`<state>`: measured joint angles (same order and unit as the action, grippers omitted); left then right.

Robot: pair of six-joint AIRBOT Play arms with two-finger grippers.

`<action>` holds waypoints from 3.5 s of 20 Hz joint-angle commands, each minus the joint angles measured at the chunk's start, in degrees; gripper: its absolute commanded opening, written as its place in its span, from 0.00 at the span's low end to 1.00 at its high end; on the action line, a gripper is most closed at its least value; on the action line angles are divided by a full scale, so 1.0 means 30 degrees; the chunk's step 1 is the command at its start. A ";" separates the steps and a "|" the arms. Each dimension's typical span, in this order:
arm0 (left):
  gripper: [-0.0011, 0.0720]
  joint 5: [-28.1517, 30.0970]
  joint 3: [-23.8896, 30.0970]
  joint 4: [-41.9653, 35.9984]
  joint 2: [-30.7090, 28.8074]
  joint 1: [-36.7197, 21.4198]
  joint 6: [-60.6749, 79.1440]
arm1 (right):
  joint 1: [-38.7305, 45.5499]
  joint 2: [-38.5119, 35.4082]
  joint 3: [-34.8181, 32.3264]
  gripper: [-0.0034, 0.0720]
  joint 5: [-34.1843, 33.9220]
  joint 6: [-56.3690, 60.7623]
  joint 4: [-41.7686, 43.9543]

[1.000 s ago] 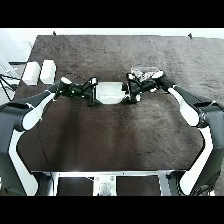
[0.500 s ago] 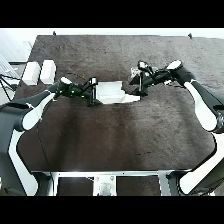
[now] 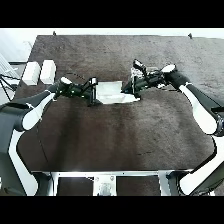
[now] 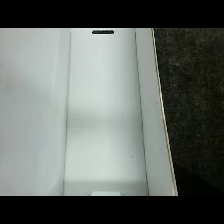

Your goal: Fold the box and place the chain.

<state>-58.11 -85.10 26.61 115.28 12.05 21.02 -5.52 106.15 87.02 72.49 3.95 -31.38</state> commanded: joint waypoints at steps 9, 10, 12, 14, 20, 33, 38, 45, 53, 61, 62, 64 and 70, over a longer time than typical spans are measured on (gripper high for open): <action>0.74 -0.0007 0.0007 0.0124 0.0007 -0.0007 0.0000 | -0.1173 0.1100 0.1166 0.06 -0.5814 0.0335 0.2127; 0.74 -0.0007 0.0007 0.0124 0.0007 -0.0007 0.0000 | -0.1166 0.1457 0.1719 0.06 -0.5807 0.0845 0.1923; 0.74 -0.0007 0.0007 0.0131 0.0000 -0.0007 0.0000 | -0.1202 0.2178 0.2769 0.06 -0.5756 0.2018 0.1013; 0.74 -0.0007 0.0007 0.0131 0.0007 -0.0007 0.0000 | -0.1297 0.2674 0.3366 0.06 -0.5224 0.3075 -0.0393; 0.74 0.0000 0.0007 0.0138 0.0007 -0.0007 0.0007 | -0.1348 0.2790 0.3534 0.06 -0.4160 0.3191 -0.1486; 0.74 0.0007 0.0007 0.0131 0.0007 -0.0007 0.0007 | -0.1566 0.3359 0.3956 0.06 -0.3330 0.2965 -0.2754; 0.74 0.0022 0.0007 0.0131 0.0007 -0.0007 0.0007 | -0.1479 0.1596 0.4233 0.06 -0.3279 0.2973 -0.3366; 0.74 0.0015 0.0007 0.0131 0.0007 -0.0007 0.0007 | -0.0780 -0.2688 0.1297 0.51 -0.3271 0.2820 -0.6776; 0.74 0.0007 0.0007 0.0124 0.0007 -0.0007 0.0007 | -0.0852 -0.1902 -0.1311 0.86 -0.3315 -0.2499 -0.6965; 0.74 0.0015 0.0007 0.0124 0.0007 -0.0007 0.0007 | -0.1355 -0.0991 -0.1311 0.86 -0.3606 -0.2550 -0.6375; 0.74 0.0015 0.0007 0.0124 0.0007 -0.0007 0.0007 | -0.1428 -0.0954 -0.1311 0.86 -0.3891 -0.2550 -0.6105; 0.74 0.0007 0.0007 0.0124 0.0007 -0.0007 0.0007 | -0.1574 -0.0852 -0.1311 0.86 -0.4524 -0.2550 -0.6047; 0.74 0.0007 0.0007 0.0124 0.0007 -0.0007 0.0007 | -0.2127 -0.0459 -0.1311 0.52 -0.4583 -0.2499 -0.5748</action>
<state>-58.19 -85.10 27.05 115.26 12.05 21.02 -11.16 104.31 83.11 58.67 -3.62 -49.60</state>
